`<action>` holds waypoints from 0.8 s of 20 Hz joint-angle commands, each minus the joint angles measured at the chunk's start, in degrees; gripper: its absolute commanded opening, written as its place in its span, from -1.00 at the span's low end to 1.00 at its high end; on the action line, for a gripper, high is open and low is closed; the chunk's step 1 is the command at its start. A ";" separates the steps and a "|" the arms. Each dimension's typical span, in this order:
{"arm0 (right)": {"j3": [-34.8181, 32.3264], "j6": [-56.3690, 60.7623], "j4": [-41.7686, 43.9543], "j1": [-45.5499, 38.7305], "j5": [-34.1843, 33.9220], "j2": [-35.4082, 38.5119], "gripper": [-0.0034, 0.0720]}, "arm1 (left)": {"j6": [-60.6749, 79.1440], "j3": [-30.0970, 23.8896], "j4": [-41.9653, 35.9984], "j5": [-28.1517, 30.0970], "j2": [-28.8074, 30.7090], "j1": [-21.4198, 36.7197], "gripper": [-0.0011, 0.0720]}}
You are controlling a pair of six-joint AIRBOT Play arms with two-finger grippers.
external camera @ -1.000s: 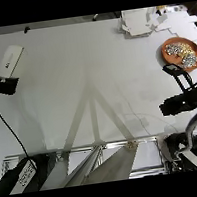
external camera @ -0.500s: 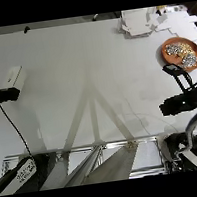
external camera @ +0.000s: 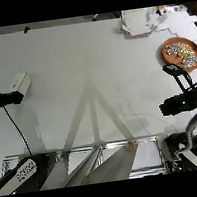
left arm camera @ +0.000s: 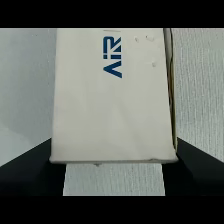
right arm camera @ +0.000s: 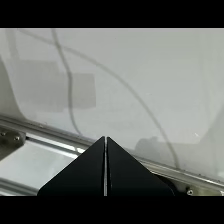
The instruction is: Fold the box and place the chain.
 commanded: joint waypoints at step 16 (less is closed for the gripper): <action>0.00 0.00 0.02 -0.04 0.00 0.04 -0.85 | -0.07 0.04 -0.04 -5.77 -0.02 -0.24 0.94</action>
